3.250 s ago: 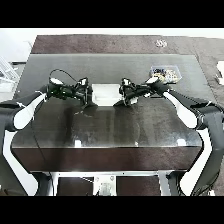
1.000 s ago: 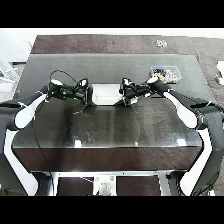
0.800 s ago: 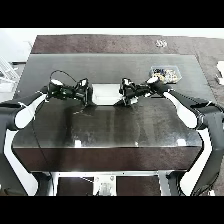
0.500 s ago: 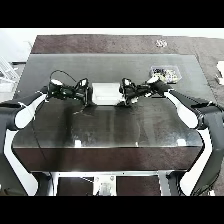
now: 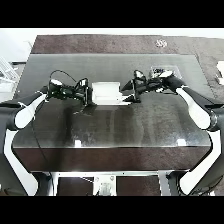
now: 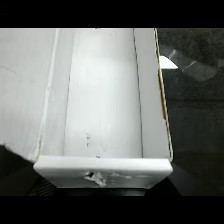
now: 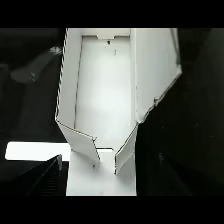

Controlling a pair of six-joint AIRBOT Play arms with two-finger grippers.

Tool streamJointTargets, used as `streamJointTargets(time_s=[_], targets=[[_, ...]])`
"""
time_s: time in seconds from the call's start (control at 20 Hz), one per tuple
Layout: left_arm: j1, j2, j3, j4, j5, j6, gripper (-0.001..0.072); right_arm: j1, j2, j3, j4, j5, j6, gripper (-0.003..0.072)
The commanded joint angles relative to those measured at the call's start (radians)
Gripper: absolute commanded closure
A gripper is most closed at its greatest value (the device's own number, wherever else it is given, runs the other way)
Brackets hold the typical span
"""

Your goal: Fold the box and place the chain.

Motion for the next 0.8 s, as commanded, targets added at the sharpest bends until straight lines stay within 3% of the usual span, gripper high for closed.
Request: streamJointTargets(time_s=[0.0,0.1,0.25,0.35,0.45,0.75], targets=[[0.0,0.001,0.0,-0.002,-0.001,0.0,0.0298,-0.026,0.061,0.001,0.035,0.12,0.048,0.0127],[0.0,0.001,0.0,-0.002,-0.001,0.0,0.0298,-0.019,0.092,0.0,0.065,0.185,0.048,0.0667],[0.0,0.001,0.0,-0.002,-0.002,0.0,0.0298,0.0,0.095,0.0,0.19,0.152,0.049,0.0668],[0.0,0.001,0.0,-0.002,-0.001,0.0,0.0299,0.02,0.095,0.001,0.233,0.045,0.084,0.067],[0.0,0.001,0.0,-0.002,-0.001,0.0,0.0299,0.045,0.094,0.002,0.232,-0.029,0.09,0.067],[0.0,0.001,0.0,-0.002,-0.001,0.0,0.0299,0.082,0.048,0.072,0.203,-0.069,0.152,0.0671]])
